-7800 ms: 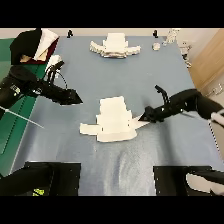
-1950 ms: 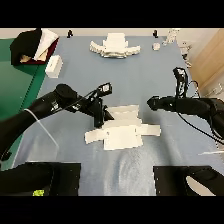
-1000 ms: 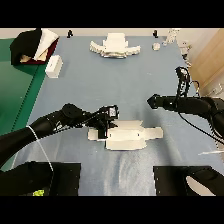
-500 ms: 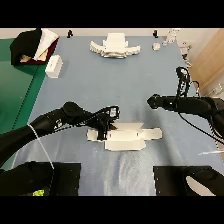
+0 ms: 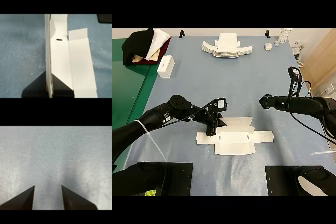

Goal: Fold the box.

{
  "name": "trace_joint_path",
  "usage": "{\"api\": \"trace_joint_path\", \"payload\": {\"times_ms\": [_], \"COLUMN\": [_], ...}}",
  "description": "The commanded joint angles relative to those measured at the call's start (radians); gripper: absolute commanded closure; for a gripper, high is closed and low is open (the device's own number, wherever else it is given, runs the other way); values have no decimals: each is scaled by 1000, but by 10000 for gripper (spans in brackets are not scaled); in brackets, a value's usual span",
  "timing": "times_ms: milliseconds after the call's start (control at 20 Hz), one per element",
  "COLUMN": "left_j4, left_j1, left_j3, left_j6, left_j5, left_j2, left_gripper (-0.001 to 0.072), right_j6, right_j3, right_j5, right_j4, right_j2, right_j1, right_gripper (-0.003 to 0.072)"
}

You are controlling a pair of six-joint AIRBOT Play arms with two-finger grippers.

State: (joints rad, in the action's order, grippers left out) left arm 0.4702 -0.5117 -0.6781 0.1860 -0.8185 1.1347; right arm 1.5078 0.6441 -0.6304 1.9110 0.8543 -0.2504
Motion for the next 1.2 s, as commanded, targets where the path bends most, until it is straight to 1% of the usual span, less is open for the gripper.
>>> {"api": "trace_joint_path", "payload": {"times_ms": [0, 450, 800, 1000, 1150], "left_j4": [-2, 2, 2, 0, 2], "left_j1": [19, 19, 19, 19, 19], "left_j3": [-5, 8, 51, 51, 51], "left_j6": [-2, -3, -3, -3, -3], "left_j5": [-27, -37, -40, -61, -114], "left_j2": [14, 29, 32, 31, 31], "left_gripper": [696, 696, 696, 696, 696], "right_j6": [0, 0, 0, 0, 0], "right_j3": [1, 0, 0, 0, 0], "right_j5": [1, 1, -12, -52, -61], "right_j4": [0, 0, 8, 8, 8], "right_j2": [0, 0, 0, 0, 0], "right_j1": [-1, -1, -1, -1, -1], "right_gripper": [169, 169, 169, 169, 169]}}
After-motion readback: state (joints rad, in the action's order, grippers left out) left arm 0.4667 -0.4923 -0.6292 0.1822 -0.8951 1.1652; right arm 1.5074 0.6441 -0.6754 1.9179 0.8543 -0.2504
